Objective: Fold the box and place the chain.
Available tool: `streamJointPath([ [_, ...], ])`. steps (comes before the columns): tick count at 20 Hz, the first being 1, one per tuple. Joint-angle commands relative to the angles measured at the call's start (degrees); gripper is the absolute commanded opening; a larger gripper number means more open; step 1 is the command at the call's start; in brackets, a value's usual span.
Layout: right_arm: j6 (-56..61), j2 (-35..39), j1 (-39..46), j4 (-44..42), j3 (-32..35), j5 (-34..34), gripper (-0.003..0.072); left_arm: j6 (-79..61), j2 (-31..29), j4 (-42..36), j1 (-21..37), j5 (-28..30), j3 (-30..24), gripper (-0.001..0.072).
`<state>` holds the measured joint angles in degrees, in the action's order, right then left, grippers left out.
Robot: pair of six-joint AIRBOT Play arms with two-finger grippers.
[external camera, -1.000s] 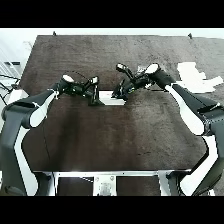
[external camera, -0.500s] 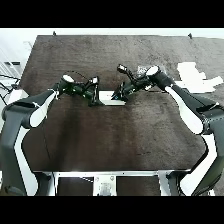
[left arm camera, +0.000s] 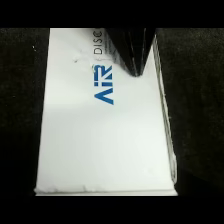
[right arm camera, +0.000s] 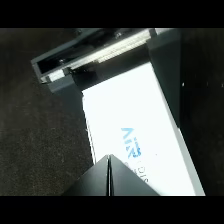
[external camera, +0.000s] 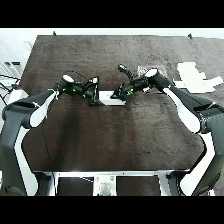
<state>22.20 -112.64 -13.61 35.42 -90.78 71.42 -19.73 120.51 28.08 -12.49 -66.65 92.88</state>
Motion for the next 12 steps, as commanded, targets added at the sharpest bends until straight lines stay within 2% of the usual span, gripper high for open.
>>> streamJointPath([
  [1, 4.85, -0.44, -0.96, 8.09, -0.17, -1.77, 0.0014, 0.20, -0.02, -0.07, 0.04, 0.07, 0.02, 0.0350],
  [4, 3.85, 3.08, -1.20, 6.84, -0.92, -1.86, 0.0013, 0.20, -0.02, -0.04, 0.04, 0.04, 0.02, 0.0349],
  [7, 1.11, 11.72, -0.92, -1.49, -0.92, -3.19, 0.0013, 0.20, -0.02, -0.04, 0.04, 0.04, 0.02, 0.0350],
  [12, 5.62, 27.02, 0.20, -1.77, 1.18, -3.93, 0.0013, 0.20, -0.02, -0.04, 0.04, 0.02, 0.02, 0.0350],
])
